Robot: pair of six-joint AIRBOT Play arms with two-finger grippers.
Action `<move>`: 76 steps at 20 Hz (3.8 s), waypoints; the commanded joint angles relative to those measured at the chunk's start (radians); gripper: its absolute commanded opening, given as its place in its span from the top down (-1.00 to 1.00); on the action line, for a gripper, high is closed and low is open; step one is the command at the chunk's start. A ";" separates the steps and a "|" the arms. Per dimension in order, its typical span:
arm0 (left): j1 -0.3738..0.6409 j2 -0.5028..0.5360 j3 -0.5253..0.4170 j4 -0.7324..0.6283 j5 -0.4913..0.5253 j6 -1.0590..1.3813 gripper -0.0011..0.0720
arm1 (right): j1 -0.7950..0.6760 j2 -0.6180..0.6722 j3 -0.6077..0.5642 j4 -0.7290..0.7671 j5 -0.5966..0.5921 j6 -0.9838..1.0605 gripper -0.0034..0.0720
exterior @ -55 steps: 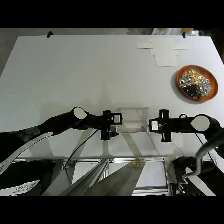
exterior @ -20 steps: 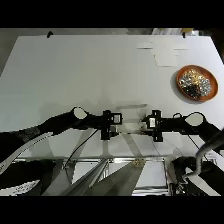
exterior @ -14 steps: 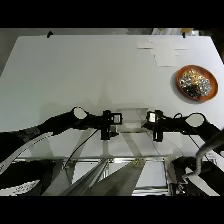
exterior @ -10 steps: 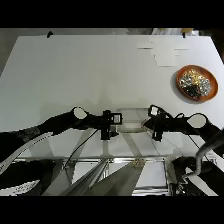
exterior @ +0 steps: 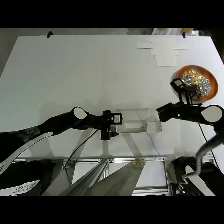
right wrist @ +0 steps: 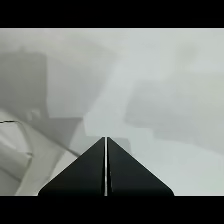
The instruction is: Fold the box and place the chain.
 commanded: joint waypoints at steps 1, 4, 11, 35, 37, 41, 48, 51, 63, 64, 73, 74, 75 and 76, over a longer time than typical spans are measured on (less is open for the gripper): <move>0.000 0.001 -0.001 0.000 0.000 0.000 0.40 | -0.029 -0.021 0.019 -0.249 0.041 0.303 0.87; 0.000 0.001 -0.001 0.000 0.000 0.000 0.40 | -0.029 -0.100 0.019 -0.233 0.146 0.393 0.87; 0.000 0.001 -0.001 0.000 0.000 0.000 0.40 | -0.029 -0.219 0.018 -0.121 0.251 0.388 0.88; 0.000 0.001 -0.001 0.000 0.000 0.000 0.40 | -0.010 -0.116 0.003 0.156 0.351 0.222 0.37; 0.000 0.001 -0.001 0.000 0.000 0.000 0.40 | 0.017 -0.116 0.003 0.165 0.342 0.220 0.37; 0.000 0.001 -0.001 0.000 0.000 0.000 0.40 | 0.075 -0.116 0.003 0.163 0.294 0.225 0.37; 0.000 0.001 -0.001 0.000 0.000 0.000 0.40 | 0.171 -0.116 0.015 0.142 0.196 0.309 0.12; 0.000 0.001 -0.001 0.000 0.000 0.000 0.40 | 0.233 -0.118 0.045 0.009 0.180 0.457 0.12; 0.000 0.001 -0.001 0.000 0.000 0.000 0.40 | 0.457 -0.231 0.156 -0.283 0.192 0.834 0.13; 0.000 0.001 -0.001 0.000 0.000 0.000 0.40 | 0.477 -0.252 0.170 -0.298 0.203 0.866 0.13; 0.000 0.001 -0.001 0.000 0.000 0.000 0.40 | 0.583 -0.348 0.222 -0.459 0.235 1.101 0.18; 0.000 0.001 -0.001 0.000 0.000 0.000 0.40 | 0.583 -0.355 0.222 -0.460 0.235 1.120 0.18; 0.000 0.001 -0.001 0.000 0.000 0.000 0.40 | 0.583 -0.361 0.222 -0.463 0.235 1.142 0.18; 0.000 0.001 -0.001 0.000 0.000 0.000 0.40 | 0.583 -0.368 0.222 -0.463 0.234 1.163 0.18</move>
